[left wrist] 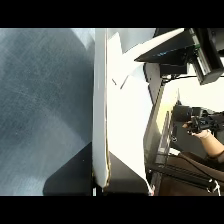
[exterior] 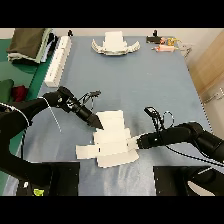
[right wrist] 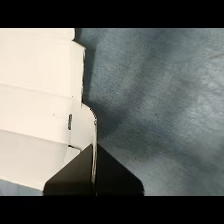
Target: Fold the box.
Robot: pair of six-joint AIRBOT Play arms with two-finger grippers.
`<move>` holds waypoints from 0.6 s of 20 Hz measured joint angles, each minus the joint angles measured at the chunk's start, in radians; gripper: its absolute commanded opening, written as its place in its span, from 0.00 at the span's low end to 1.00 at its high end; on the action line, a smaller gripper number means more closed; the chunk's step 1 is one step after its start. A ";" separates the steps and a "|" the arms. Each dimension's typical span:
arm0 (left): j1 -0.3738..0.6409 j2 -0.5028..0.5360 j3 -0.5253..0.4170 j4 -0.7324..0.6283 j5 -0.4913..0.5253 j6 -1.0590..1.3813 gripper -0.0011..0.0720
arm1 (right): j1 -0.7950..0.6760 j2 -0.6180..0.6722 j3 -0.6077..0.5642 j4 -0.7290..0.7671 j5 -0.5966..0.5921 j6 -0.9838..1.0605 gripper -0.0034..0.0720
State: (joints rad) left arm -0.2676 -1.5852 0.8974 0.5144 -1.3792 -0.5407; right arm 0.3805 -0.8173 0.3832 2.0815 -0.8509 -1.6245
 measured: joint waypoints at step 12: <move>-0.010 0.015 0.012 -0.144 -0.018 0.299 0.03 | 0.000 0.000 0.183 -0.442 -0.171 0.209 0.66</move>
State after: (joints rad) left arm -0.2771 -1.5703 0.9092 0.3706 -1.3975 -0.2417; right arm 0.3805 -0.8177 0.5659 1.6394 -1.0214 -1.4158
